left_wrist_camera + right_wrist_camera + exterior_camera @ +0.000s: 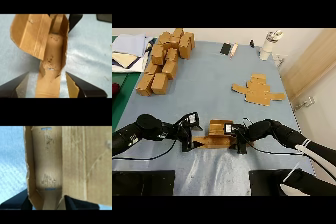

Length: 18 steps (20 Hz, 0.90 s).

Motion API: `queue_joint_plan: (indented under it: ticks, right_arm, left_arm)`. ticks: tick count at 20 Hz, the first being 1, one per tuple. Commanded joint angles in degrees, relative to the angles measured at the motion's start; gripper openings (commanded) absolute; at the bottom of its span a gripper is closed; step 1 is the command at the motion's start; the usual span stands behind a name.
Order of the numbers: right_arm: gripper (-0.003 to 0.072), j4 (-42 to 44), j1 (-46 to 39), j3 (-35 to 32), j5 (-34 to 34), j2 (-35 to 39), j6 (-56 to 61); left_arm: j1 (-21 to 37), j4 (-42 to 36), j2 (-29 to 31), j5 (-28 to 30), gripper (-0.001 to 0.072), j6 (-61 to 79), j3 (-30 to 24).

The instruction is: Fold the box.

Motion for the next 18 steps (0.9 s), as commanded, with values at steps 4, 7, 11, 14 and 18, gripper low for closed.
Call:
queue_joint_plan:
  ticks: [4, 7, 11, 14, 18]
  right_arm:
    - [0.0472, -0.02, 0.02, 0.02, 0.02, -0.02, 0.0]
    - [0.0472, -0.02, 0.02, 0.02, 0.02, -0.02, 0.0]
    - [0.0472, -0.02, 0.0, 0.02, 0.02, -0.02, 0.0]
    - [0.0472, -0.02, 0.0, 0.02, 0.02, -0.02, 0.0]
    - [0.0472, 0.0, 0.0, 0.02, 0.02, -0.02, 0.0]
  left_arm:
    - [-1.99, -0.28, -1.25, 3.43, 0.0693, 3.74, -2.03]
    - [-4.24, -0.79, -3.48, 3.5, 0.0655, 7.04, -1.97]
    - [-5.95, -2.47, -5.14, 5.55, 0.0454, 7.72, -1.7]
    - [-6.01, -2.67, -5.11, 7.21, 0.0282, 7.72, -1.55]
    - [-6.14, -4.68, -5.14, 7.26, 0.0113, 9.29, -1.53]
